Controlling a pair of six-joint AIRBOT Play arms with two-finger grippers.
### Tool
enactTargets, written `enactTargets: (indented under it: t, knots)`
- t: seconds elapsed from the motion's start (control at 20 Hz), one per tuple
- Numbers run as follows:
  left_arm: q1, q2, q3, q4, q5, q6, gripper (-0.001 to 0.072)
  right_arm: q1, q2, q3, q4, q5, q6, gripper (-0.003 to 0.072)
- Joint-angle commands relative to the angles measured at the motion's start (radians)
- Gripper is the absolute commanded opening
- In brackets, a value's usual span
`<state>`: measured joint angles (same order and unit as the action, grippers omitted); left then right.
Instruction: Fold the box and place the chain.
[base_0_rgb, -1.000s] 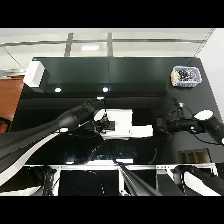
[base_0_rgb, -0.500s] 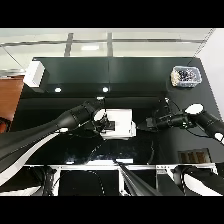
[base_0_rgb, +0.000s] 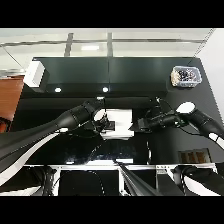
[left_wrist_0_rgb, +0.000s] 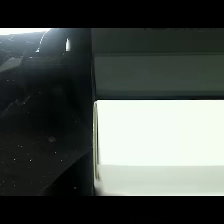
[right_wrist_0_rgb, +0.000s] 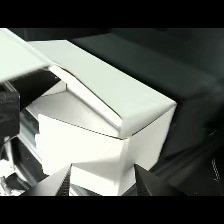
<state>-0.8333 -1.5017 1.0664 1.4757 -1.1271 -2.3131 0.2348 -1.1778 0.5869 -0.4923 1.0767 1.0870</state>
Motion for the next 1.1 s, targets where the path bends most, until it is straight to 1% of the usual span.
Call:
enactTargets:
  t: [0.0, 0.15, 0.4, 0.5, 0.65, 0.75, 0.85, 0.9, 1.05]
  knots:
    - [0.001, 0.000, 0.000, 0.000, 0.004, 0.000, 0.0030, 0.116, 0.000, 0.031, -0.119, -0.115, 0.191, 0.0439]
    - [0.001, 0.000, 0.000, 0.000, 0.008, 0.000, 0.0031, 0.209, -0.001, 0.072, -0.288, -0.194, 0.379, 0.0439]
    - [0.001, 0.000, 0.000, 0.000, 0.022, 0.000, 0.0031, 0.332, -0.010, 0.138, -0.569, -0.228, 0.708, 0.0438]
    - [0.001, 0.000, 0.000, 0.001, 0.024, 0.000, 0.0031, 0.380, -0.032, 0.183, -0.691, -0.212, 0.844, 0.0438]
    - [0.001, 0.000, 0.000, 0.001, 0.023, 0.000, 0.0031, 0.442, -0.090, 0.262, -0.829, -0.128, 0.965, 0.0429]
    - [0.001, 0.000, 0.000, 0.001, 0.023, 0.001, 0.0030, 0.479, -0.131, 0.313, -0.897, -0.071, 1.018, 0.0420]
    - [0.001, 0.000, 0.000, 0.001, 0.023, 0.001, 0.0031, 0.502, -0.161, 0.334, -0.941, -0.060, 1.076, 0.0420]
    - [0.001, 0.000, 0.000, 0.001, 0.022, 0.001, 0.0031, 0.503, -0.171, 0.334, -0.939, -0.060, 1.113, 0.0420]
    - [0.001, 0.000, 0.000, 0.001, 0.019, 0.001, 0.0030, 0.507, -0.175, 0.334, -0.930, -0.045, 1.116, 0.0420]
